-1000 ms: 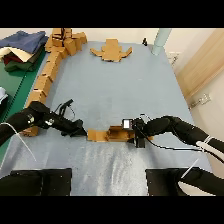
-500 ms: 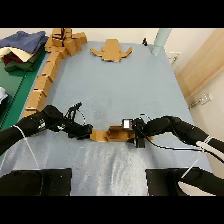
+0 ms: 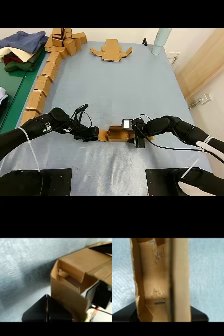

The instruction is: Fold the box.

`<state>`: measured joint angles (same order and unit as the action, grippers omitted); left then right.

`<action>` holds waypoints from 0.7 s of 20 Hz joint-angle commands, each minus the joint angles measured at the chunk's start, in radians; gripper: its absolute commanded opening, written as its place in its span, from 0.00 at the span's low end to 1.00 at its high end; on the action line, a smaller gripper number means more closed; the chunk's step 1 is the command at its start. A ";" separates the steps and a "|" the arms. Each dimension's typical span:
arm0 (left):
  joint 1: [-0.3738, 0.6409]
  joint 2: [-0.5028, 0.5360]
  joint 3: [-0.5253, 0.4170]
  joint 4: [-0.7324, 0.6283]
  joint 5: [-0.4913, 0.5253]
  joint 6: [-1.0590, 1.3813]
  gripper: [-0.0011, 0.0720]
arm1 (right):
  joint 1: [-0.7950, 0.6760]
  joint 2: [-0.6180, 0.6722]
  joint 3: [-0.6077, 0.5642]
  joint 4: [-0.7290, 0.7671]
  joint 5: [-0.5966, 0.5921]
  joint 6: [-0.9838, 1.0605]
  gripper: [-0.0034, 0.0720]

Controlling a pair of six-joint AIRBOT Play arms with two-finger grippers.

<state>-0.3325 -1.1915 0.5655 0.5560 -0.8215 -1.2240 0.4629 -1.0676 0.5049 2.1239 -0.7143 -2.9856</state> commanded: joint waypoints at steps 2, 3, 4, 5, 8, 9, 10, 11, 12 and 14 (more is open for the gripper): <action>-0.007 0.001 0.028 -0.028 -0.021 0.013 0.03 | 0.000 0.001 0.001 0.000 0.001 0.000 0.75; 0.000 0.001 0.036 -0.028 -0.028 0.012 0.03 | 0.000 0.001 0.001 0.000 0.001 0.000 0.75; 0.014 0.001 0.043 -0.028 -0.038 0.012 0.03 | 0.000 0.001 0.001 0.000 0.001 0.000 0.75; 0.032 0.001 0.048 -0.028 -0.053 0.014 0.03 | 0.000 0.001 0.001 0.000 0.001 0.000 0.75; 0.099 0.001 0.056 -0.025 -0.097 0.031 0.03 | 0.000 0.001 0.001 0.000 0.001 0.000 0.75; 0.121 0.001 0.057 -0.026 -0.108 0.035 0.03 | 0.000 0.001 0.001 0.000 0.000 0.000 0.75; 0.138 0.001 0.057 -0.026 -0.114 0.039 0.03 | 0.000 0.001 0.001 0.000 0.001 0.000 0.75; 0.147 0.001 0.057 -0.036 -0.113 0.058 0.03 | 0.000 0.001 0.001 0.000 0.001 0.000 0.75; 0.147 0.001 0.057 -0.064 -0.114 0.087 0.18 | 0.000 0.001 0.001 0.000 0.001 0.000 0.75; 0.145 0.000 0.057 -0.130 -0.126 0.145 0.73 | 0.000 0.001 0.001 0.000 0.001 0.000 0.75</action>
<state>-0.2028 -1.1915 0.6205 0.4911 -0.9276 -1.1488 0.4629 -1.0676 0.5049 2.1239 -0.7139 -2.9856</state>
